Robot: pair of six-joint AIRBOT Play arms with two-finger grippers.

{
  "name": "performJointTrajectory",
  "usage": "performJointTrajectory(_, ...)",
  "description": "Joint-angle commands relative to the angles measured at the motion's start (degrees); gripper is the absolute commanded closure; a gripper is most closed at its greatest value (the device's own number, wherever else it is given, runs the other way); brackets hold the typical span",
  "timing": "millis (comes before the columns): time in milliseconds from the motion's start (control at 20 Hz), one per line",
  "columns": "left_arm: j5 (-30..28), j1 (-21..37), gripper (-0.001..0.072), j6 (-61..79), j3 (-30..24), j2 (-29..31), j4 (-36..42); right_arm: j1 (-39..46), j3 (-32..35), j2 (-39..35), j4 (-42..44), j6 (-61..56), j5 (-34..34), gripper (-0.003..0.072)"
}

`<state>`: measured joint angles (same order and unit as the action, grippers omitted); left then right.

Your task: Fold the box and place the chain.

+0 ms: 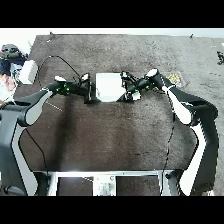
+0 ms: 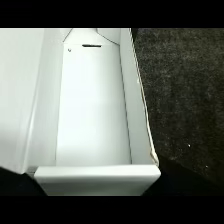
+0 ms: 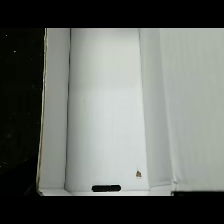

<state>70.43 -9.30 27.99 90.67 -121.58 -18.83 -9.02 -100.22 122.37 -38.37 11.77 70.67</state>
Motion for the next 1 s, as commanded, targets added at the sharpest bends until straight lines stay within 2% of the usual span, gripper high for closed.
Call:
performJointTrajectory(0, -1.44, -0.79, -0.0009, 0.26, -0.02, -0.46, 1.29, 0.04, 0.0, 0.04, 0.02, 0.0, 0.02, 0.0154)
performJointTrajectory(350, -2.97, -0.76, -0.0008, 0.57, -0.02, -0.46, 1.22, 0.04, 0.0, 0.04, 0.0, 0.0, 0.02, 0.0154)
performJointTrajectory(950, -2.12, -0.76, 0.0012, 0.98, -0.02, -0.46, 1.18, 0.04, 0.0, 0.04, 0.0, 0.0, 0.02, 0.0154)
